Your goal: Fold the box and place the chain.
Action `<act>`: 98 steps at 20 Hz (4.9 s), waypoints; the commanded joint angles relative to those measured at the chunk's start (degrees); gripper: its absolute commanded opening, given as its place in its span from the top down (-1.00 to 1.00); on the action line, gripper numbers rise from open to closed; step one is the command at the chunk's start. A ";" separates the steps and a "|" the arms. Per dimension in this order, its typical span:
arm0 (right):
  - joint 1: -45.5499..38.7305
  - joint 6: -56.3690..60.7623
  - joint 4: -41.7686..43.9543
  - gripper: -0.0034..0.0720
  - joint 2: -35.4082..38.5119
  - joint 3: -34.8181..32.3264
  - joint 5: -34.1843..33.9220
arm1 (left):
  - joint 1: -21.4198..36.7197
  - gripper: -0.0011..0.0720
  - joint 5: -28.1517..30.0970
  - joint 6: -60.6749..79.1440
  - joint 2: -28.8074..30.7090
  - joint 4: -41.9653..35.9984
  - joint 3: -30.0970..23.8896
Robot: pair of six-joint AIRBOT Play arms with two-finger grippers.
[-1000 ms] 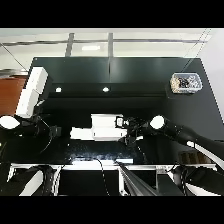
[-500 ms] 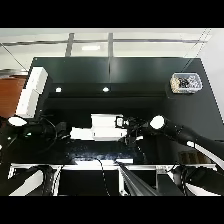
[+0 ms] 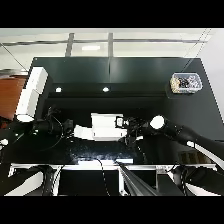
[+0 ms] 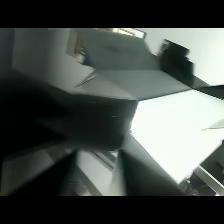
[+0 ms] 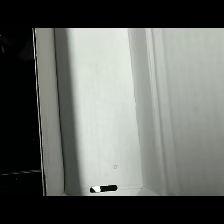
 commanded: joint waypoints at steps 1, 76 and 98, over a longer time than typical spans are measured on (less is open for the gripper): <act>0.02 0.02 0.00 -0.17 -0.02 -0.02 0.02 | -0.28 -0.74 -2.29 0.90 1.29 -0.85 1.79; 0.02 0.02 0.00 -0.17 -0.02 -0.02 0.02 | -37.94 -0.99 10.32 -45.40 4.50 21.92 14.03; 0.02 0.02 0.00 -0.17 -0.02 -0.02 0.02 | -27.65 -0.95 1.16 -24.33 8.92 15.19 14.10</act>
